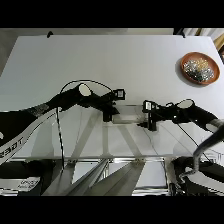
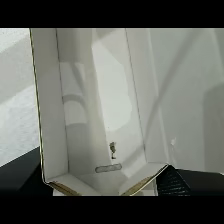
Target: Fold the box and place the chain.
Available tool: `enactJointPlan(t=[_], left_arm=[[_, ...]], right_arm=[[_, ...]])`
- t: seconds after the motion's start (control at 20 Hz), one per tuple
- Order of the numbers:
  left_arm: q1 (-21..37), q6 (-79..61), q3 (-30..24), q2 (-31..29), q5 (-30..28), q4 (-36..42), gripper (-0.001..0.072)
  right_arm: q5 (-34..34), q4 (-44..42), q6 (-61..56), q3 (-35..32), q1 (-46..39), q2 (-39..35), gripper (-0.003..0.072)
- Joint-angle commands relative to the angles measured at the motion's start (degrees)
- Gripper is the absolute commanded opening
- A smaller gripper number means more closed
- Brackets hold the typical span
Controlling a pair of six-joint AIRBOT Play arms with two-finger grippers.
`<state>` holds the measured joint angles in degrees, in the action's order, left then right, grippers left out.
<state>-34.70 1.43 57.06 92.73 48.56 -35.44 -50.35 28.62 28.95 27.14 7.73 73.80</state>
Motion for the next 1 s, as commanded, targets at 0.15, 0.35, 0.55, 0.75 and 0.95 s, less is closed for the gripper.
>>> enactJointPlan(t=[0.15,0.35,0.55,0.75,0.95], left_arm=[[0.0,0.0,0.0,0.0,-0.1,0.0,0.0011],[0.0,0.0,0.0,0.0,-0.1,0.0,0.0011],[0.0,0.0,0.0,0.0,-0.1,0.0,0.0011],[0.0,0.0,0.0,0.0,-0.1,0.0,0.0011],[0.0,0.0,0.0,0.0,-0.1,0.0,0.0011]], right_arm=[[0.8,0.4,0.2,0.0,0.1,0.6,0.0549],[1.1,1.1,0.2,0.0,0.1,0.7,0.0550],[1.6,1.1,0.1,0.0,0.1,0.7,0.0553],[1.7,1.1,0.3,0.0,0.1,1.5,0.0550],[1.7,1.0,1.1,0.1,0.1,1.5,0.0528]])
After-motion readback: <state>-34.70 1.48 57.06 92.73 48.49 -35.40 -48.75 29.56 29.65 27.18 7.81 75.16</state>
